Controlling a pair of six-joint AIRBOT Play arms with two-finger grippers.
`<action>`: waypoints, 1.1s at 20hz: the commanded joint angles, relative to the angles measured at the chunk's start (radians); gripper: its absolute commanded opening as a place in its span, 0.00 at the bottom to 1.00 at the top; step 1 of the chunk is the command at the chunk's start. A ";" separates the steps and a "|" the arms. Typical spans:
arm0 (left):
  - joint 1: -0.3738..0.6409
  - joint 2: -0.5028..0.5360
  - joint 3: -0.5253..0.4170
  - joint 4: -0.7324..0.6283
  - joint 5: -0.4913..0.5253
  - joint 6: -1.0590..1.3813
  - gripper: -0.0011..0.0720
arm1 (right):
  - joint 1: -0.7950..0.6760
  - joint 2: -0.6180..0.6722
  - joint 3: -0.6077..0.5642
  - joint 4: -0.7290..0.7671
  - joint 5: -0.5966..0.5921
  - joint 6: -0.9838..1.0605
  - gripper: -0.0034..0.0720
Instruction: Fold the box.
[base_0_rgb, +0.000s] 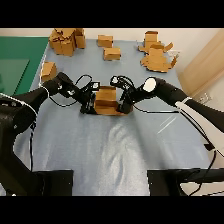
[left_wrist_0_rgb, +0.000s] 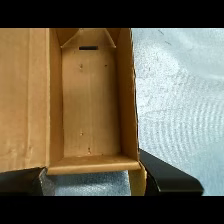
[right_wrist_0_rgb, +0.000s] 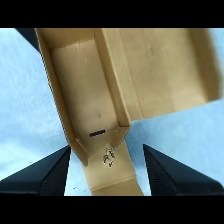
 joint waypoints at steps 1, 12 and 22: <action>0.001 0.000 0.000 -0.003 0.004 -0.002 0.41 | 0.001 0.055 0.001 0.021 0.001 0.084 1.00; 0.000 0.000 0.000 0.021 0.009 -0.017 0.41 | 0.002 -0.095 0.126 0.352 -0.121 0.090 0.05; 0.000 0.000 0.000 0.065 0.006 -0.027 0.41 | -0.085 -0.411 0.370 0.274 0.155 0.283 0.05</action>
